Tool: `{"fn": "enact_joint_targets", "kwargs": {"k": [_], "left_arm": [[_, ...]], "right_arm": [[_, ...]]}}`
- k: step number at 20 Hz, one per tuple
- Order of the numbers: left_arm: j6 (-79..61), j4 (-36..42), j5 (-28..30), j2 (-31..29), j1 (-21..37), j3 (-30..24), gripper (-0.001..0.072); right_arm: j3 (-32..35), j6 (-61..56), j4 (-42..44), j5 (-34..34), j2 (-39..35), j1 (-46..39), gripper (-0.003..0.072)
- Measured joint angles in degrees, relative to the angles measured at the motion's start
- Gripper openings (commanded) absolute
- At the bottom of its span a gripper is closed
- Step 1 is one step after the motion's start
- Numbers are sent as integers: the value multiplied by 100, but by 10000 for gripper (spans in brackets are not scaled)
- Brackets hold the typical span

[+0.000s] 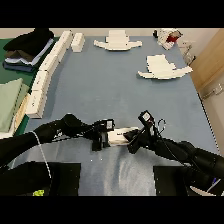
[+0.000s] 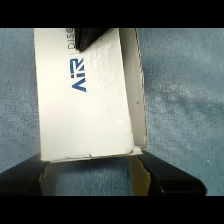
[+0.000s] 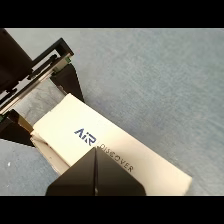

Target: Fold the box.

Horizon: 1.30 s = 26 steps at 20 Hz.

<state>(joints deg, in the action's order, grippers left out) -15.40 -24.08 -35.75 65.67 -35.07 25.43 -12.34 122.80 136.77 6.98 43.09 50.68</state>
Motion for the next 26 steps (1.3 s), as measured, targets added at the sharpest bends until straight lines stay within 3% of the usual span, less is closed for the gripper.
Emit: {"fn": "enact_joint_targets", "kwargs": {"k": [11, 12, 13, 22, 24, 26], "left_arm": [[2, 9, 15, 0, 0, 0, 620], [2, 13, 15, 0, 0, 0, 628], [2, 28, 20, 0, 0, 0, 718], [297, 225, 37, 0, -50, 11, 714], [345, 247, 136, 0, -155, 15, 485], [450, 232, 223, -4, -278, 15, 485]], "right_arm": [[-4, -83, 7, 15, 234, 0, 20], [-4, -83, 0, 20, 240, 0, 20], [-4, -85, -9, 33, 245, 0, 20], [-2, -85, -85, 44, 251, 0, 20], [0, -85, -92, 46, 251, 0, 20], [4, -85, -94, 50, 251, 0, 20]]}}
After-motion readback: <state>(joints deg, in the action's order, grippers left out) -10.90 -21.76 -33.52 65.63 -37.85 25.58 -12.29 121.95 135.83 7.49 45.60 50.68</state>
